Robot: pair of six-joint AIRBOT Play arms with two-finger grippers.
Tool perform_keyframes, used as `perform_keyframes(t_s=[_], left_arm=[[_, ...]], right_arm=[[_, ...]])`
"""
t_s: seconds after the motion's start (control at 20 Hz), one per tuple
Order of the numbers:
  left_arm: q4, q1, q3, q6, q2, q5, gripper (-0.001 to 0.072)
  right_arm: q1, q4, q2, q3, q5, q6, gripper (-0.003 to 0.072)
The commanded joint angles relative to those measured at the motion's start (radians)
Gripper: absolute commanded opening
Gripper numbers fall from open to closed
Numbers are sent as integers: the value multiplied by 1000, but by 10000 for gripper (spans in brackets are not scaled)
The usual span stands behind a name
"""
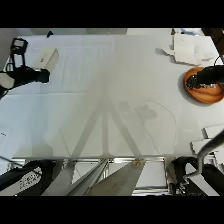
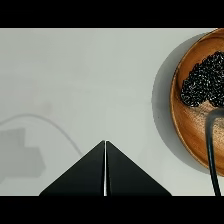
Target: Fold the box and place the chain.
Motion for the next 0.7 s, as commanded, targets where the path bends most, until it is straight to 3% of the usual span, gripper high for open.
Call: perform_keyframes(t_s=[0.0,0.25,0.3,0.4,0.45,0.5,0.65], left_arm=[[-2,2,1,-3,-151,114,11],[-15,2,1,-3,-237,176,15],[-15,2,1,-4,-242,173,54],[-16,2,1,-4,-243,164,400],[-16,2,1,-4,-243,160,534],[-16,2,1,-5,-241,145,583],[-13,2,1,-4,-226,55,590]], right_arm=[[-1,0,1,1,0,0,14],[-1,0,1,1,0,0,14],[-1,0,1,1,0,0,14],[-1,0,1,1,0,0,14],[-1,0,1,1,0,0,14],[-1,0,1,1,0,0,14],[-1,0,1,1,0,0,14]])
